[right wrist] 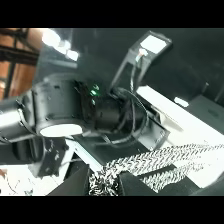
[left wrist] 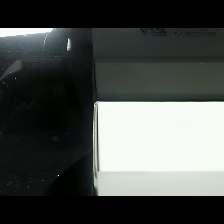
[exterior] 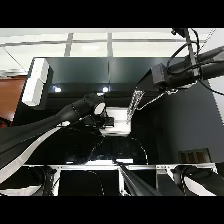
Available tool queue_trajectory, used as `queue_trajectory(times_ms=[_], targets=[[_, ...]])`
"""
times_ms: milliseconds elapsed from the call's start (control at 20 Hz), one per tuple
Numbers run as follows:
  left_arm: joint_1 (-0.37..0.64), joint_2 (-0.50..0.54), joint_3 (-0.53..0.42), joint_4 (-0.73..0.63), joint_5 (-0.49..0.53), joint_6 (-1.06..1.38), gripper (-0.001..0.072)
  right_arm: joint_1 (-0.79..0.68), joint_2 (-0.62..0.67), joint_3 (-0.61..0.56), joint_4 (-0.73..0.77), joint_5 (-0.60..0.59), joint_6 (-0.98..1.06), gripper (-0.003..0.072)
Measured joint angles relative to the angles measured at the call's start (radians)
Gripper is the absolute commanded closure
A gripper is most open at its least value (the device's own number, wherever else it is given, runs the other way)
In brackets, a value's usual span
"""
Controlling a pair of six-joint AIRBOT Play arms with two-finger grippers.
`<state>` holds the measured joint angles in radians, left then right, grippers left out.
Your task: Fold the box and place the chain.
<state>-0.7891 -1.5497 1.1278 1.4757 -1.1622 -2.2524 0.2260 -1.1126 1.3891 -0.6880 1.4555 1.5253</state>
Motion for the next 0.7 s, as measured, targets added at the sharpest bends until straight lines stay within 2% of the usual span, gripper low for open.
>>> queue_trajectory(times_ms=[250,450,700], targets=[[0.0,0.0,0.0,0.0,0.0,0.0,0.0679,0.048,0.0,0.0,-0.034,0.016,0.0,0.0669],[0.0,0.0,0.0,0.0,0.0,0.0,0.068,0.135,0.0,-0.009,-0.133,-0.053,0.014,0.0668],[0.0,0.0,0.0,0.0,0.0,0.0,0.068,0.194,0.0,-0.148,-0.204,-0.137,0.032,0.0668]])
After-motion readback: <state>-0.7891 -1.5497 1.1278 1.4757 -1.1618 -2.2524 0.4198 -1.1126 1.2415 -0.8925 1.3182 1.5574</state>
